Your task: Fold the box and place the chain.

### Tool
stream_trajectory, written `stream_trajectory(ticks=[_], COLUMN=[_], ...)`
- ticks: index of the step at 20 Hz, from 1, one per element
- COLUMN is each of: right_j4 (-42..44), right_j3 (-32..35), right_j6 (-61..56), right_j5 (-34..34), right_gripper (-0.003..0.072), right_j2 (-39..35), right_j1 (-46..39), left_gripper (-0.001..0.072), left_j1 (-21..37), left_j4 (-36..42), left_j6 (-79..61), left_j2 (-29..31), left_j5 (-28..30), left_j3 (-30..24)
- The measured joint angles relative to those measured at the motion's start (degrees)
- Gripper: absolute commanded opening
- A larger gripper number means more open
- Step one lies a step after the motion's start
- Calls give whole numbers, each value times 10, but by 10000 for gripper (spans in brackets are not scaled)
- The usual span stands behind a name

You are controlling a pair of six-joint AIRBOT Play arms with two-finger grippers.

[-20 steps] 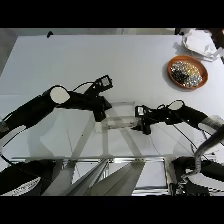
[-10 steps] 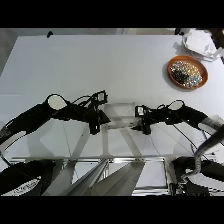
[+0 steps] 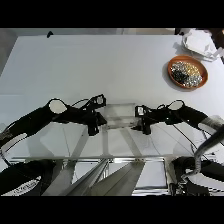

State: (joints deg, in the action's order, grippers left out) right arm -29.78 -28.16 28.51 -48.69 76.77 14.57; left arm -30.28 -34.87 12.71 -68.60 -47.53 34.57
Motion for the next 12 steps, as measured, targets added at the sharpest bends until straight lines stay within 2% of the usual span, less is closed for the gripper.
stream_trajectory(ticks=[9, 12], right_j4=[0, 0], right_j3=[0, 0], right_j6=[0, 0], right_j5=[0, 0], right_gripper=[458, 458], right_j2=[0, 0], right_j1=[0, 0], left_gripper=[10, 101], left_j1=[19, 20], left_j4=[-136, -155], left_j6=[84, 85], left_j2=[34, 36], left_j5=[-45, -52], left_j3=[-3, -3])
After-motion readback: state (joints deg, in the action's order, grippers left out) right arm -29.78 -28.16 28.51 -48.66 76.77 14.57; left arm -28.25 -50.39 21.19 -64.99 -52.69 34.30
